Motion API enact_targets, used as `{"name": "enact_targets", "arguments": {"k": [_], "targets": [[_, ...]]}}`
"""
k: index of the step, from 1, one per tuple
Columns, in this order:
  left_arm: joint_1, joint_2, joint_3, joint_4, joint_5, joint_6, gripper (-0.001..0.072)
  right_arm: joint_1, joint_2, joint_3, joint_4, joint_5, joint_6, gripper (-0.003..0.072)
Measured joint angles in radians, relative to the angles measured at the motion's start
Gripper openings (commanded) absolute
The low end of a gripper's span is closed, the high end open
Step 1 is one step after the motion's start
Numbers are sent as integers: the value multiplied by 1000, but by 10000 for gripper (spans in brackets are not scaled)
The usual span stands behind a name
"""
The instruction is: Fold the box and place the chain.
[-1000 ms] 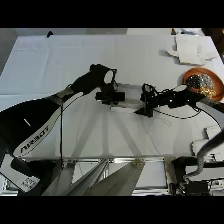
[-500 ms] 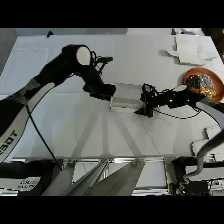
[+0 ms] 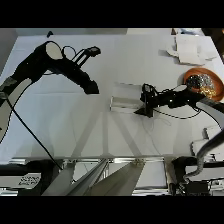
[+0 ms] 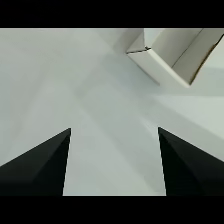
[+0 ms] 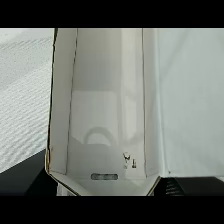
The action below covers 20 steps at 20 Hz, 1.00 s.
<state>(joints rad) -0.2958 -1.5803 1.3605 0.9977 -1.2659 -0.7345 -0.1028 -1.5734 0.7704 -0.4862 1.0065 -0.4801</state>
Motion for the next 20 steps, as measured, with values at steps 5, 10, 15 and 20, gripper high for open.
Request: {"name": "enact_targets", "arguments": {"k": [5, 10, 15, 20], "targets": [[76, -121, -48, -207, 51, 553, 702, 0, 0, 0, 0, 0, 0, 503], [92, -235, -57, -422, 2, 962, 703, 0, 0, 0, 0, 0, 0, 503], [85, -297, -59, -527, -40, 1173, 703, 0, 0, 0, 0, 0, 0, 503], [61, -317, -59, -557, -95, 1229, 703, 0, 0, 0, 0, 0, 0, 503]]}}
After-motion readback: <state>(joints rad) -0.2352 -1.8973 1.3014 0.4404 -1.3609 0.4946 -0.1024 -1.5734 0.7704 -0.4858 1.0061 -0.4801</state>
